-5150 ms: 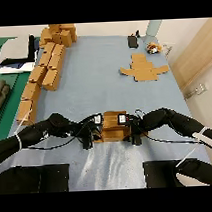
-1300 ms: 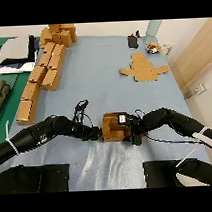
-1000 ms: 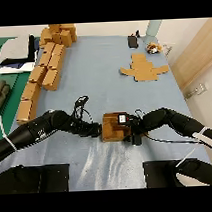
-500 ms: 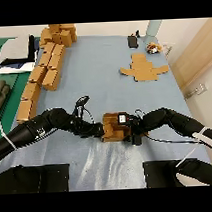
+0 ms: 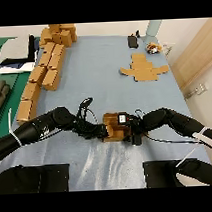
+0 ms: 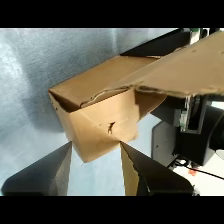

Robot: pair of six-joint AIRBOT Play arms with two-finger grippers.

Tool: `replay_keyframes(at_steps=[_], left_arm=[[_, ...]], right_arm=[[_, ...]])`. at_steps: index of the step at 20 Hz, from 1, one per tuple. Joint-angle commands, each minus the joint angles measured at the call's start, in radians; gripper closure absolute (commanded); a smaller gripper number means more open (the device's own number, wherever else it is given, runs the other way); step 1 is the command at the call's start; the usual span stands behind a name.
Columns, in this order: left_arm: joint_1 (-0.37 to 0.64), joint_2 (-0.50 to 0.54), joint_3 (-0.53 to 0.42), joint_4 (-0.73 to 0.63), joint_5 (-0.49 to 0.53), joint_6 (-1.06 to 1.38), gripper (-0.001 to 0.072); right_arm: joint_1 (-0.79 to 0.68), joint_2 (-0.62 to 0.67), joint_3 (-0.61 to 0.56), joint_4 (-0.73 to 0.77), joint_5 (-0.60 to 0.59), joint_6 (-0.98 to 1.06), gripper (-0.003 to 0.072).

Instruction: Fold the box.

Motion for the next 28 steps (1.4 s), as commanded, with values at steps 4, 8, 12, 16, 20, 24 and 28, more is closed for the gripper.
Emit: replay_keyframes(at_steps=[4, 8, 12, 16, 20, 24, 28], left_arm=[[0.001, -0.01, 0.0, -0.023, 0.092, 0.02, 0.0236], [0.001, -0.01, 0.0, -0.022, 0.087, 0.016, 0.0165], [0.0, -0.01, 0.006, -0.013, 0.085, -0.045, 0.0166], [-0.042, -0.02, 0.069, 0.174, 0.072, -0.177, 0.0167], [-0.141, -0.114, 0.194, 0.454, -0.007, -0.446, 0.0167], [-0.211, -0.225, 0.317, 0.636, -0.139, -0.667, 0.0167], [-0.27, -0.284, 0.401, 0.743, -0.242, -0.79, 0.0166]], right_arm=[[0.0, 0.001, 0.0, 0.0, 0.0, 0.0, 0.0217], [0.0, 0.001, 0.0, 0.0, 0.0, 0.0, 0.0217], [0.0, 0.001, 0.0, 0.0, 0.0, 0.0, 0.0216], [0.0, 0.001, 0.0, 0.0, 0.0, 0.0, 0.0217], [0.0, 0.001, 0.0, 0.0, 0.0, 0.0, 0.0217], [0.0, 0.001, 0.0, 0.0, 0.0, 0.0, 0.0217], [0.0, 0.001, 0.0, 0.0, 0.0, 0.0, 0.0216]])
